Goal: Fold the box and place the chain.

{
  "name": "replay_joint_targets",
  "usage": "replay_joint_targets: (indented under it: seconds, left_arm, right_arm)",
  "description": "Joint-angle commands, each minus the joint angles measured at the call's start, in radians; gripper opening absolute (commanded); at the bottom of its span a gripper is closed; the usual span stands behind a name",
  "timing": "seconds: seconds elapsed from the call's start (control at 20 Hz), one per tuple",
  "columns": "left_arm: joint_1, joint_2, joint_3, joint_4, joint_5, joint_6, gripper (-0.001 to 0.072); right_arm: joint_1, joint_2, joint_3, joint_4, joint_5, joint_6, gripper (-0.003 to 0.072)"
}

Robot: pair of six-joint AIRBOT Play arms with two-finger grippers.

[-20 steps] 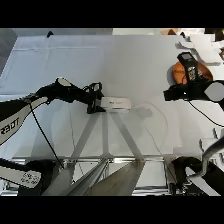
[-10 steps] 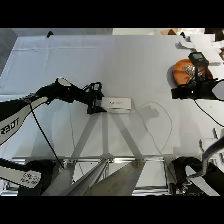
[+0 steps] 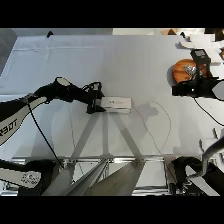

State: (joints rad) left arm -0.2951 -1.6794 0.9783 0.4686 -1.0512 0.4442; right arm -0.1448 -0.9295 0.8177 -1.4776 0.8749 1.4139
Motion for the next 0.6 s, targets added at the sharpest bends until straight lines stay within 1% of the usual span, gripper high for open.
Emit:
replay_joint_targets:
  seconds: [0.0,0.15,0.55]
  left_arm:
    - [0.0,0.046,0.0,0.024,0.002,-0.025,0.0489]
    - [0.0,0.084,0.0,0.022,0.0,-0.09,0.0492]
    - [0.001,0.121,0.0,0.019,-0.007,-0.093,0.0493]
  right_arm:
    - [-0.001,0.001,0.0,0.001,-0.017,0.0,0.0007]
    - [-0.001,0.001,0.0,0.002,-0.017,0.0,0.0007]
    - [-0.001,0.001,0.0,0.023,-0.013,0.0,0.0007]
